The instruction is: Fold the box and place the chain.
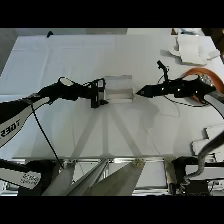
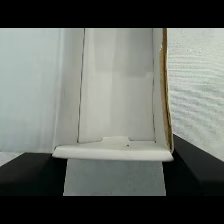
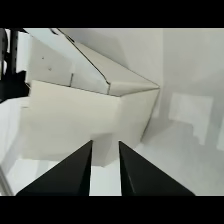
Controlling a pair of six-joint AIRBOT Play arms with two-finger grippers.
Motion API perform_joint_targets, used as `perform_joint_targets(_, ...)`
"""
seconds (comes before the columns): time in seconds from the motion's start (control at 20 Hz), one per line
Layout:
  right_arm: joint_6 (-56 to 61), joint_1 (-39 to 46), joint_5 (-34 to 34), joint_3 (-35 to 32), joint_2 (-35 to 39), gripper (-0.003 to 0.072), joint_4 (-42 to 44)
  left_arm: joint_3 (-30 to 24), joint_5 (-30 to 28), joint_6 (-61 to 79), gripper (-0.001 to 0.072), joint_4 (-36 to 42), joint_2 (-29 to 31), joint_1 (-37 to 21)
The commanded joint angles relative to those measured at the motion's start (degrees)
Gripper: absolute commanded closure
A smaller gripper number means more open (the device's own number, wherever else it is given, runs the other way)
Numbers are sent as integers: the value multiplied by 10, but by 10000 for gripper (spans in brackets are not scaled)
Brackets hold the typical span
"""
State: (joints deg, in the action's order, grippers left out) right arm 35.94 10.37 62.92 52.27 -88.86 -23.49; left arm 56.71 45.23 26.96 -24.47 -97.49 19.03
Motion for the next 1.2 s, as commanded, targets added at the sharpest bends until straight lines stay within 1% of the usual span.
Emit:
perform_joint_targets(0.0,1,-3,-14,0,10,479,9,0,0,0,451,0,0,0)
perform_joint_targets(0.15,2,-22,-49,0,10,476,3,0,0,0,451,0,0,0)
perform_joint_targets(0.2,2,-30,-61,0,10,412,1,0,0,0,451,0,0,0)
perform_joint_targets(0.25,2,-39,-71,0,10,332,-2,0,0,0,451,0,0,0)
perform_joint_targets(0.3,2,-45,-76,0,10,316,-3,0,0,0,451,0,0,0)
perform_joint_targets(0.45,9,-59,-92,0,10,314,-7,0,0,0,451,0,0,0)
perform_joint_targets(0.5,25,-64,-104,0,10,272,-7,0,0,0,451,0,0,0)
perform_joint_targets(0.6,31,-75,-122,0,10,270,-7,0,0,0,451,0,0,0)
perform_joint_targets(1.15,45,-87,-154,0,9,273,-6,0,0,0,451,0,0,0)
